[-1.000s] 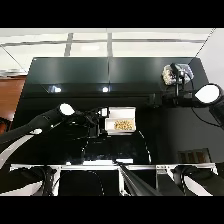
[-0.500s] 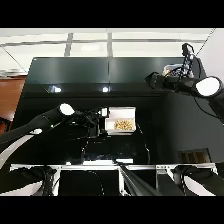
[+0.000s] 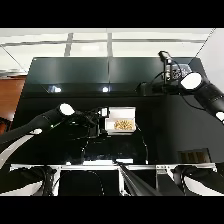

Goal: Fold the box and place the chain.

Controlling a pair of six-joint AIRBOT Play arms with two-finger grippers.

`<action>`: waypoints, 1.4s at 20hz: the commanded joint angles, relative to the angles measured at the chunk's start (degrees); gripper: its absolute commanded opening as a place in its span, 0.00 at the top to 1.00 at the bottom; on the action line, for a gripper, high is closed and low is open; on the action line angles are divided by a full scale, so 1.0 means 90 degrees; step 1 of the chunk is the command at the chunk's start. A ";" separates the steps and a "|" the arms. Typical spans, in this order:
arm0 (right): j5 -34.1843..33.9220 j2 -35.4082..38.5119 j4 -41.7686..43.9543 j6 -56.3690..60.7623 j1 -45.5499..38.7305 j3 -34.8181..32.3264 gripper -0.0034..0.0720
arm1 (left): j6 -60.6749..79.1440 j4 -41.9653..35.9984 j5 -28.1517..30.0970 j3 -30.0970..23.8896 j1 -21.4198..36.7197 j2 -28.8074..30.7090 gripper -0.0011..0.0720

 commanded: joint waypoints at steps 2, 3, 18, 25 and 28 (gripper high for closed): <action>0.0585 -0.0083 -0.0002 -0.1399 0.0500 0.0015 0.05 | 0.0002 0.0000 0.0002 0.0005 -0.0002 -0.0005 0.45; 0.0780 -0.0083 -0.0002 -0.1887 0.0585 0.0015 0.05 | 0.0002 0.0000 0.0002 0.0005 -0.0002 -0.0005 0.45; 0.2375 0.0019 0.0192 -0.4685 0.0835 -0.0041 0.05 | 0.0002 0.0000 0.0000 0.0005 -0.0002 -0.0005 0.45; 0.1892 0.0012 0.0192 -0.5183 0.1013 -0.0408 0.05 | 0.0002 0.0000 0.0000 0.0005 -0.0002 -0.0005 0.45; 0.1746 0.0012 0.0185 -0.5231 0.1146 -0.0614 0.05 | 0.0002 0.0000 0.0000 0.0005 -0.0002 -0.0005 0.45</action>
